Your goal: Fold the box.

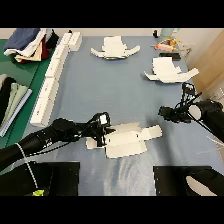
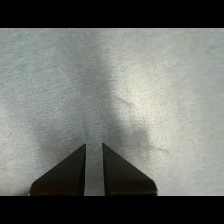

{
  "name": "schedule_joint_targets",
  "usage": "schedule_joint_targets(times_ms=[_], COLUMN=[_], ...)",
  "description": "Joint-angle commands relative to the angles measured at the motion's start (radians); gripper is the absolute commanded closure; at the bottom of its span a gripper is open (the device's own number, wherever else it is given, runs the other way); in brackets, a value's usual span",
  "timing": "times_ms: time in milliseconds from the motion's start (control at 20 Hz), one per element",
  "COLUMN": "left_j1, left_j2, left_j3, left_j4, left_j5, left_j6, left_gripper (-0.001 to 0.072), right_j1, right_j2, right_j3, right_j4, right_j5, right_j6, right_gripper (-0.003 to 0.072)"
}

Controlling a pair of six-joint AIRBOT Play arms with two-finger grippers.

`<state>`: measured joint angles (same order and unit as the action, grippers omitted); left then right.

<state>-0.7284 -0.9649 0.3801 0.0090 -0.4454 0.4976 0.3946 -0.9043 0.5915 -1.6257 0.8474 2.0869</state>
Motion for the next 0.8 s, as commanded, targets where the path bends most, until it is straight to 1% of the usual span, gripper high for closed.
schedule_joint_targets(times_ms=[0, 100, 450, 750], left_j1=[0.001, 0.001, 0.0, -0.005], left_j2=[-0.014, -0.014, -0.014, -0.014], left_j3=[0.016, 0.022, 0.028, 0.028], left_j4=[0.094, 0.151, 0.249, 0.356], left_j5=[-0.035, -0.045, -0.095, -0.116], left_j6=[-0.072, -0.107, -0.196, -0.341], left_gripper=[0.0695, 0.0694, 0.0694, 0.0694], right_j1=[0.0, 0.0, 0.0, 0.0], right_j2=[0.0, 0.0, 0.0, 0.0], right_j3=[0.0, 0.0, 0.0, 0.0], right_j4=[-0.001, -0.001, 0.0, -0.001], right_j5=[0.0, 0.0, 0.0, 0.0], right_j6=[0.0, 0.0, 0.0, 0.0], right_gripper=[0.053, 0.053, 0.053, 0.053])
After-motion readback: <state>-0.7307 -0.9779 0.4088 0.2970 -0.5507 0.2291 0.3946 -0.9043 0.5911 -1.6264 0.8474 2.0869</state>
